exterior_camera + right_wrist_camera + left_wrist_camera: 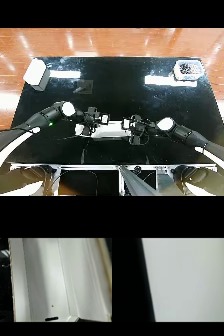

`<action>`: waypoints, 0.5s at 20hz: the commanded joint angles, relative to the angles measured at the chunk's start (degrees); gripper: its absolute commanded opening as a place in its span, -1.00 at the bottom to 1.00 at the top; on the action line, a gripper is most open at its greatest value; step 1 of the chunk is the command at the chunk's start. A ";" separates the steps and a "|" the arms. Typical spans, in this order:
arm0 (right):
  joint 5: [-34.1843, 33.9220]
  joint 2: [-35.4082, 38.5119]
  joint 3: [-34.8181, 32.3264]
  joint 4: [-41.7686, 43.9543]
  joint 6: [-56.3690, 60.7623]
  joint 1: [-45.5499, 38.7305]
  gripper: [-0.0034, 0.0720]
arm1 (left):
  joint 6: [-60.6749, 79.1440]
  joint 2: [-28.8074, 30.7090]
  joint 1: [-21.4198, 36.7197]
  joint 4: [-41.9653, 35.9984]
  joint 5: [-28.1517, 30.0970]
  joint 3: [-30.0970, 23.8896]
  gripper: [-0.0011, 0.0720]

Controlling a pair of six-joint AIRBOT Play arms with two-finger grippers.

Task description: Fold the box and place the chain.

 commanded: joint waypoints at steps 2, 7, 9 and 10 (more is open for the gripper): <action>0.02 -0.04 0.04 -0.22 0.17 0.07 0.94 | 0.04 0.00 0.04 0.02 0.02 0.04 -0.91; -1.25 -0.46 0.07 -3.98 2.12 2.29 0.94 | 0.02 0.00 0.04 0.02 0.00 0.04 -0.91; -1.75 -0.57 0.09 -4.17 2.60 2.43 0.94 | 0.02 0.00 0.04 0.02 -0.02 0.04 -0.91; -1.75 -0.55 0.09 -4.17 2.60 2.43 0.94 | 0.02 0.00 0.04 0.02 -0.02 0.04 -0.91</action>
